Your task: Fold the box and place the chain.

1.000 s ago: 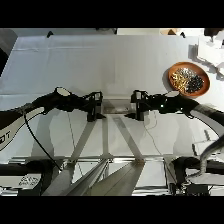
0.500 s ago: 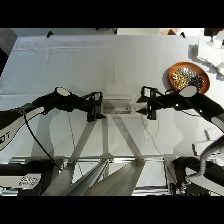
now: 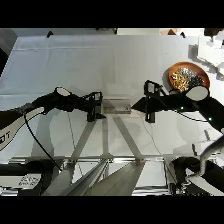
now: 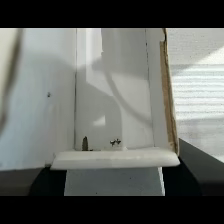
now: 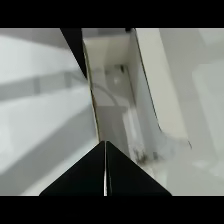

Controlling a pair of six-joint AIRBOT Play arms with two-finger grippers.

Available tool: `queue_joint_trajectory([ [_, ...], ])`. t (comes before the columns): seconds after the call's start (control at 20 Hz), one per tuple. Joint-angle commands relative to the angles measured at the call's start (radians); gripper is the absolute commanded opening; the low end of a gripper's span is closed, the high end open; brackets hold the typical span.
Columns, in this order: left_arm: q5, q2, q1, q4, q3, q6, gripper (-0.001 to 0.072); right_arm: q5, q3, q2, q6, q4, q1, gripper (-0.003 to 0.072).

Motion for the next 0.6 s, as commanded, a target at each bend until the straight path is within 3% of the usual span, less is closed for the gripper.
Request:
queue_joint_trajectory([
  [0.0,0.0,0.0,0.0,0.0,0.0,0.0,0.021,-0.247,0.001,-0.026,0.127,0.027,0.137,0.0009],
  [0.2,0.0,0.0,0.0,0.0,0.0,0.0,0.021,-0.662,0.001,-0.106,0.304,0.061,0.215,0.0008],
  [0.3,0.0,0.0,0.0,0.0,0.0,0.0,0.021,-0.724,0.001,-0.153,0.347,0.078,0.212,0.0008],
  [0.55,0.0,0.0,0.0,0.0,0.0,0.0,0.021,-0.703,0.001,-0.255,0.346,0.078,0.212,0.0009],
])
